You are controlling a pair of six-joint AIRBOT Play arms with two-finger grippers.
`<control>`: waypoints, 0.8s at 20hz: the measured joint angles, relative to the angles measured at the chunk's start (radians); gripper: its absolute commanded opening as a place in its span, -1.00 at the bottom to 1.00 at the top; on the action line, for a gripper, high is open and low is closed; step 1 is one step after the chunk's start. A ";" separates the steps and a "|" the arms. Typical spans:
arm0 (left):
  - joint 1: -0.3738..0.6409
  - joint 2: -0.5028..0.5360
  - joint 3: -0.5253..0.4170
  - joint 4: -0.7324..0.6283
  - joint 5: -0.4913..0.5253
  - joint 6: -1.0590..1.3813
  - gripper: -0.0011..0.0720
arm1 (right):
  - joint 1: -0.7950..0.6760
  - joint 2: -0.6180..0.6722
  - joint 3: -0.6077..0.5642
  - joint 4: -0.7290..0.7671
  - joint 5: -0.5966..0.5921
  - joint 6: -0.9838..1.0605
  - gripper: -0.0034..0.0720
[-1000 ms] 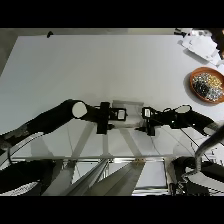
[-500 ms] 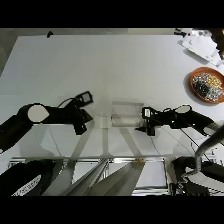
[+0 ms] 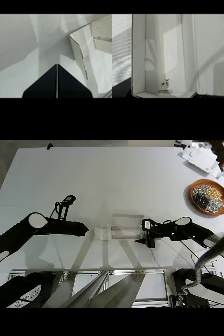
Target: Fold the box and place the chain.
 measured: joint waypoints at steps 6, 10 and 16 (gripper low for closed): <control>-0.044 -0.129 0.002 -0.166 0.016 0.083 -0.96 | 0.000 0.000 0.000 0.000 0.000 0.000 -0.14; -0.068 -0.158 0.002 -0.200 0.030 0.097 -0.96 | 0.000 0.000 0.000 0.000 0.000 0.000 -0.14; -0.112 -0.190 0.026 -0.223 0.056 0.103 -0.96 | 0.000 0.000 0.000 0.000 0.000 0.000 -0.14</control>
